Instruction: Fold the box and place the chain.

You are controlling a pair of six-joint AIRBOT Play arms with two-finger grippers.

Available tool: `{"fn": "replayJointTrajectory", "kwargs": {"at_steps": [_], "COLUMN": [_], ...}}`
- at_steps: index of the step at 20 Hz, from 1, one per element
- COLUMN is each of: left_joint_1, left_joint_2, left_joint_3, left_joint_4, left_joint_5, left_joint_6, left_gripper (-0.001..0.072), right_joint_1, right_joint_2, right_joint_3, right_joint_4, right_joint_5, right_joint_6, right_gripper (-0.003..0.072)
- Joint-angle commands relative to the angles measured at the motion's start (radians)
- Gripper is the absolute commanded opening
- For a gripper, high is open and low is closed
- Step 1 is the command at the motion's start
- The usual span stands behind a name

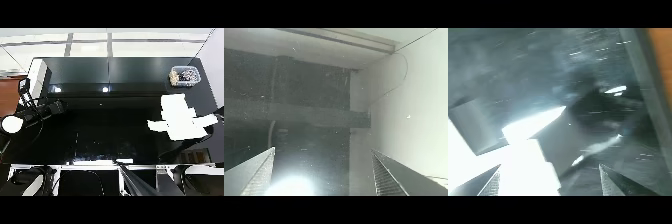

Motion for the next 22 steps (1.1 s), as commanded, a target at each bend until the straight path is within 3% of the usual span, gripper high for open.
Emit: {"fn": "replayJointTrajectory", "kwargs": {"at_steps": [1,3,6,8,13,18,22], "left_joint_1": [-0.001,-0.001,-0.001,-0.001,-0.001,-0.001,-0.001], "left_joint_2": [0.000,0.000,0.000,0.000,0.000,0.000,-0.001], "left_joint_3": [0.000,0.000,0.000,0.000,0.000,0.000,0.000], "left_joint_4": [0.000,-0.005,-0.026,-0.026,-0.026,-0.026,-0.035], "left_joint_5": [0.000,0.000,0.000,0.000,0.000,-0.009,-0.063], "left_joint_6": [0.000,0.000,0.000,0.000,0.000,0.000,0.000], "left_gripper": [0.0712,0.0711,0.0711,0.0711,0.0711,0.0711,0.0711], "right_joint_1": [0.019,0.035,0.036,0.036,0.064,0.188,0.422], "right_joint_2": [-0.037,-0.043,-0.043,-0.037,0.048,0.217,0.430], "right_joint_3": [-0.018,-0.017,-0.017,-0.017,-0.033,-0.191,-0.388], "right_joint_4": [0.042,0.019,0.014,0.015,0.048,0.244,0.278], "right_joint_5": [0.095,0.087,0.074,0.073,0.056,-0.010,-0.249], "right_joint_6": [-0.029,-0.027,-0.028,-0.031,-0.010,0.004,0.164], "right_gripper": [0.0616,0.0507,0.0462,0.0031,0.0017,0.0017,0.0016]}}
